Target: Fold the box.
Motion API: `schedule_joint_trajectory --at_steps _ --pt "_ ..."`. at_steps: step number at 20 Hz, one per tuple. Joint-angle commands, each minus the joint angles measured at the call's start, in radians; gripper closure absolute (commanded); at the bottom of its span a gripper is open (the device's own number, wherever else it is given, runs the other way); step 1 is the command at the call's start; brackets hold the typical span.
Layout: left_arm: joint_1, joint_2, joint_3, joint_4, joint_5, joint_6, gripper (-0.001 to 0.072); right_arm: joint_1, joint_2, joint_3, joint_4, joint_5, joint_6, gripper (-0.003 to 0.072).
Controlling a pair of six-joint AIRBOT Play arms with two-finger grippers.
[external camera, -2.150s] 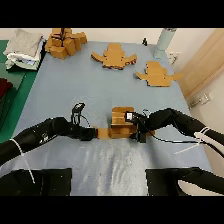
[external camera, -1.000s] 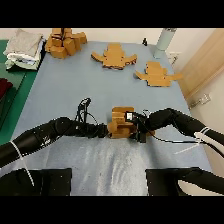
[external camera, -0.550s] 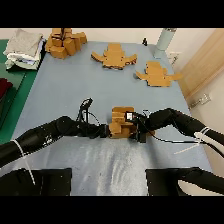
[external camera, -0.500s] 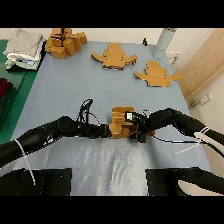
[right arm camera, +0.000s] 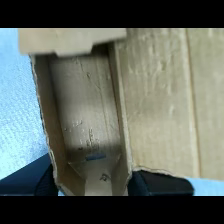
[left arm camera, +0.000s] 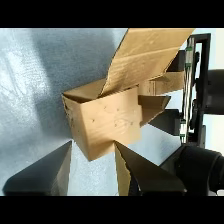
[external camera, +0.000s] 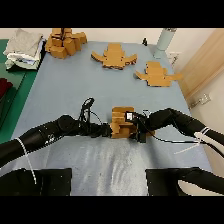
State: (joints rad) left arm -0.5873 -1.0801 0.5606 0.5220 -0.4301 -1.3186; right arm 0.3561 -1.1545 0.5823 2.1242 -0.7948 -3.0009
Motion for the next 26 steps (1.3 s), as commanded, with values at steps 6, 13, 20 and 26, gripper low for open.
schedule_joint_trajectory --at_steps 6,13,20,26 --pt "0.0 -0.001 0.008 -0.006 0.027 -0.028 0.0287 -0.001 0.001 0.0 0.0 0.0 0.0 0.0185" --pt "-0.035 -0.111 0.161 0.342 -0.101 -0.412 0.0288 -0.001 0.001 0.0 0.0 0.0 0.0 0.0184" --pt "-0.157 -0.199 0.396 0.818 -0.302 -0.881 0.0288 -0.001 0.001 0.0 0.0 0.0 0.0 0.0185" --pt "-0.205 -0.316 0.504 0.904 -0.428 -0.938 0.0288 -0.001 0.001 0.0 0.0 0.0 0.0 0.0185"
